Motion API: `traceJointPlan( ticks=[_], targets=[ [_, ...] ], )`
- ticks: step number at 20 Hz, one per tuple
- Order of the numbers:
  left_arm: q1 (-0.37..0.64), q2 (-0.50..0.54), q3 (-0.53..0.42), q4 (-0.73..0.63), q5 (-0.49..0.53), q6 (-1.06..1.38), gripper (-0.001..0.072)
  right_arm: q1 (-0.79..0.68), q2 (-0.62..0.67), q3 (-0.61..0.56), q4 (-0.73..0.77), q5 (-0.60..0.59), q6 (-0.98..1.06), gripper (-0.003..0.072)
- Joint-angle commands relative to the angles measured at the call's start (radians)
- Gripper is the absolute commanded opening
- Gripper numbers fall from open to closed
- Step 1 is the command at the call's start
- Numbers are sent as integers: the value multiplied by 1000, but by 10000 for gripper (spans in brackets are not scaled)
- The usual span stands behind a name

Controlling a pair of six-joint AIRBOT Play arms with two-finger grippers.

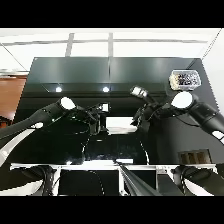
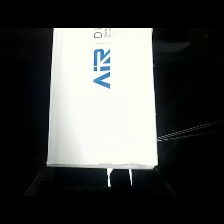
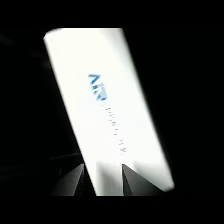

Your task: Fold the box and place the chain.

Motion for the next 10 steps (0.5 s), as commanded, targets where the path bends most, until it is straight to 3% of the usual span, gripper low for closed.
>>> traceJointPlan(
  ticks=[1,3,7,10],
  targets=[
    [1,0,1,0,0,2,421,-78,47,22,11,136,315,286],
    [1,0,1,0,0,2,421,-100,47,-19,94,180,383,35],
    [1,0,1,0,8,2,421,-96,-2,-172,566,32,278,7],
    [1,0,1,0,5,2,421,-72,-53,-188,546,-47,292,8]
  ],
)
